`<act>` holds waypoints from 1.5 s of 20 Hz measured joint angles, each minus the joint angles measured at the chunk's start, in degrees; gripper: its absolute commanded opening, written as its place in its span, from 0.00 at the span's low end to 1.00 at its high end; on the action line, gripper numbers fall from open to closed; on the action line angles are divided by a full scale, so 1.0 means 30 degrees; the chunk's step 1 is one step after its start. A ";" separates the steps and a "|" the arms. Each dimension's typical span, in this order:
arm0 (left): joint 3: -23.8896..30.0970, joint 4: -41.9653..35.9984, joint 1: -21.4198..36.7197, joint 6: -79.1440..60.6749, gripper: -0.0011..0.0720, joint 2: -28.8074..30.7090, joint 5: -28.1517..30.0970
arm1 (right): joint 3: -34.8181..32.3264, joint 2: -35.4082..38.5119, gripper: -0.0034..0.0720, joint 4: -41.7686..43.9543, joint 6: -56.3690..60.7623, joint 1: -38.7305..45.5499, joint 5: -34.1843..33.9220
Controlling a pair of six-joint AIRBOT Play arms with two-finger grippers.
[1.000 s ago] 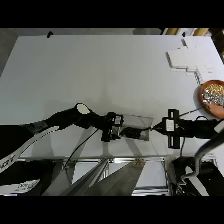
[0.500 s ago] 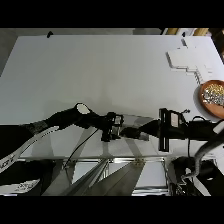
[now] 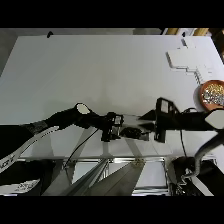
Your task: Fold the box and place the chain.
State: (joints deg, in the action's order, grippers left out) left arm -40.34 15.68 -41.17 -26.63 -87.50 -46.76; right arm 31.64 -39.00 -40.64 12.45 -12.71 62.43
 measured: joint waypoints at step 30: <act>0.0000 0.0000 0.0000 0.0000 0.30 0.0000 0.0000 | -0.1625 -0.6688 0.28 -0.9843 -0.5136 0.3789 -0.1515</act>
State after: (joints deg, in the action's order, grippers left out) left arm -40.34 15.68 -41.17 -26.63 -87.50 -46.76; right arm 26.76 -59.07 -70.17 -2.96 -1.34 57.89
